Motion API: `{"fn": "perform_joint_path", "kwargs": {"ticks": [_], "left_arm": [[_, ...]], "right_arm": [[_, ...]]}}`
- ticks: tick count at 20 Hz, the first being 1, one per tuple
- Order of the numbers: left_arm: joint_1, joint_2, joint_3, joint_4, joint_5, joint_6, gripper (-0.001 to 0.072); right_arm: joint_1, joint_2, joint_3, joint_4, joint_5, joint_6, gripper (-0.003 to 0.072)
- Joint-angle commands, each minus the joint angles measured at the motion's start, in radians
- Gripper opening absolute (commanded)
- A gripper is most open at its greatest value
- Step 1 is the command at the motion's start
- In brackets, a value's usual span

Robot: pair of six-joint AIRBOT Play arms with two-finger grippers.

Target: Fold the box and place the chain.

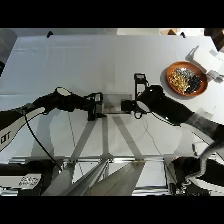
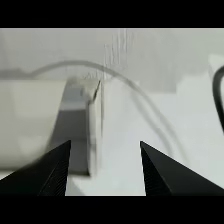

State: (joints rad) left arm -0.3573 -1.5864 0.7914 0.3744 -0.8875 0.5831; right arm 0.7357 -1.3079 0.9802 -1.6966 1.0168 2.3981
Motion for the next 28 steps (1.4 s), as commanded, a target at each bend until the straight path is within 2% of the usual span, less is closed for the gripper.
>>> {"fn": "perform_joint_path", "kwargs": {"ticks": [1,4,6,7,10,13,18,19,20,21,22,24,28], "left_arm": [[0.000,0.000,0.000,0.001,0.001,0.000,0.0213],[0.000,0.000,0.000,0.000,0.001,0.000,0.0213],[0.000,0.000,0.000,0.001,0.001,0.000,0.0213],[0.000,0.000,0.000,0.001,0.001,-0.001,0.0213],[0.000,0.000,0.000,0.001,0.001,0.000,0.0213],[0.000,0.000,0.000,0.001,0.001,0.000,0.0213],[0.000,0.000,0.000,0.001,0.001,0.000,0.0213],[0.000,0.000,0.000,0.001,0.001,-0.001,0.0213],[0.000,0.000,0.000,0.001,0.001,0.000,0.0213],[0.000,0.000,0.000,0.001,0.001,0.000,0.0213],[0.000,0.000,0.000,0.001,0.001,0.000,0.0213],[0.000,0.000,0.000,0.000,0.001,0.000,0.0213],[0.000,0.000,0.000,0.001,0.001,0.000,0.0213]], "right_arm": [[0.001,0.101,0.000,-0.001,0.035,-0.109,0.0490],[-0.008,0.193,0.000,-0.035,0.035,-0.180,0.0440],[-0.066,0.231,0.000,-0.054,0.035,-0.260,0.0278],[-0.115,0.239,0.000,-0.052,0.035,-0.299,0.0256],[-0.320,0.240,0.000,-0.053,0.033,-0.340,0.0257],[-0.531,0.238,0.000,-0.086,-0.022,-0.395,0.0290],[-0.826,0.195,0.000,-0.080,-0.250,-0.525,0.0290],[-0.864,0.167,0.000,-0.072,-0.270,-0.526,0.0317],[-0.899,0.127,0.000,-0.063,-0.286,-0.527,0.0422],[-0.922,0.083,0.000,-0.045,-0.298,-0.562,0.0505],[-0.933,0.041,0.001,-0.034,-0.310,-0.623,0.0506],[-0.935,-0.035,0.005,-0.027,-0.350,-0.706,0.0579],[-0.935,-0.184,0.137,0.005,-0.333,-0.707,0.0579]]}}
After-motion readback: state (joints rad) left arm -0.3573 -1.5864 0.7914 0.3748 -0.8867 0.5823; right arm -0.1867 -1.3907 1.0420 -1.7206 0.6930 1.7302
